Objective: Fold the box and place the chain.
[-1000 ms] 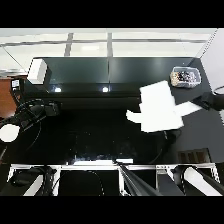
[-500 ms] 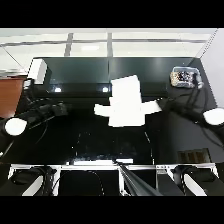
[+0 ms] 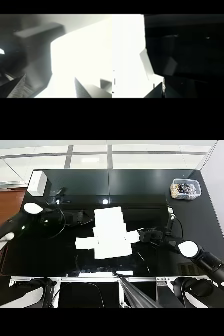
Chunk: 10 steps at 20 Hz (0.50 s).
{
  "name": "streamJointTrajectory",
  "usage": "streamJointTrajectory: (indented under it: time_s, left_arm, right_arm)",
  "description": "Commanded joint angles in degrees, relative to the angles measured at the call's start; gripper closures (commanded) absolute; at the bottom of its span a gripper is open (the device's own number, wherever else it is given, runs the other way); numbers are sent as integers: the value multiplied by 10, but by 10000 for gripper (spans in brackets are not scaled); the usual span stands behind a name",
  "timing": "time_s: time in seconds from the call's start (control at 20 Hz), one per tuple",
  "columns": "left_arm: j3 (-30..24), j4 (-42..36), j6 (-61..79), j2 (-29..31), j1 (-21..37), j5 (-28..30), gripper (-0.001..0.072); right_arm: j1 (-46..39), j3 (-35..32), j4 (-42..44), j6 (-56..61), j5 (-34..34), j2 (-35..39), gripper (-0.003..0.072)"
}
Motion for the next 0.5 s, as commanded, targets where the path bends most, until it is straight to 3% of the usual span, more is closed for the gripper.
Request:
streamJointTrajectory:
  time_s: [0.0,0.2,0.3,0.35,0.45]
  left_arm:
    - [46,-62,50,-94,2,-105,7]
    - [97,-56,127,-187,-51,-248,25]
    - [129,-38,125,-221,-72,-260,34]
    - [143,-28,126,-230,-79,-260,71]
    - [174,13,126,-245,-86,-266,209]
  right_arm:
    - [17,-7,1,4,-14,0,674]
    - [17,-7,0,4,-14,0,674]
    - [17,-7,0,4,-13,0,674]
    - [17,-7,0,4,-13,0,674]
    - [17,-7,0,4,-13,0,674]
